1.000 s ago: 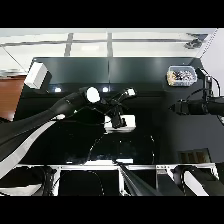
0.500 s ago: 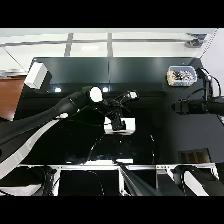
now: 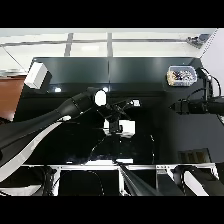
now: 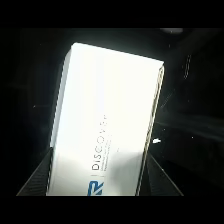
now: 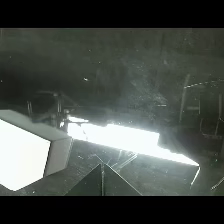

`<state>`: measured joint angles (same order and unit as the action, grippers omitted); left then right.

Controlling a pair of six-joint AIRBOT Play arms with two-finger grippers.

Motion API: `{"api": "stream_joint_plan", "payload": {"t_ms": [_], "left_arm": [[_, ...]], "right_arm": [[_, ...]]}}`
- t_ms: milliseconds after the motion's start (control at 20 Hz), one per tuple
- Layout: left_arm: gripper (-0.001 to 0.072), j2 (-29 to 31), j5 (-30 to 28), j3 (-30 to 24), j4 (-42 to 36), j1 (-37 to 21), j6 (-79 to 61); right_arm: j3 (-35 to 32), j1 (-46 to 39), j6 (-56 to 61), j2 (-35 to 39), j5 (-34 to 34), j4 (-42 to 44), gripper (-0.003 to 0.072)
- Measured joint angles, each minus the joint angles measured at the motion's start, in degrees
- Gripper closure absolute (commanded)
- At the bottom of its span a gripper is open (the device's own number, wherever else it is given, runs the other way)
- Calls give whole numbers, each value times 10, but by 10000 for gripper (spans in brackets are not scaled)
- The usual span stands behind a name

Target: Fold the box and place the chain.

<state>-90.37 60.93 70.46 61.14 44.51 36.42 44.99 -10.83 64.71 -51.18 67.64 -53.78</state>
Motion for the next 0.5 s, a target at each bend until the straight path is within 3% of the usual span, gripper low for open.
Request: {"api": "stream_joint_plan", "payload": {"t_ms": [50, 100, 250, 500], "left_arm": [[11, -1, -1, 0, 7, 4, 0], [73, -1, -4, 0, 18, 10, 0], [429, -1, -14, 5, 48, 28, 0], [437, 16, 53, 51, 122, 17, 72]], "right_arm": [[0, 0, 0, 0, 0, 0, 670], [0, 0, 0, 0, 0, 0, 670], [-1, 0, 0, 0, -1, 0, 670], [-1, 0, 0, 0, 0, 0, 670]]}}
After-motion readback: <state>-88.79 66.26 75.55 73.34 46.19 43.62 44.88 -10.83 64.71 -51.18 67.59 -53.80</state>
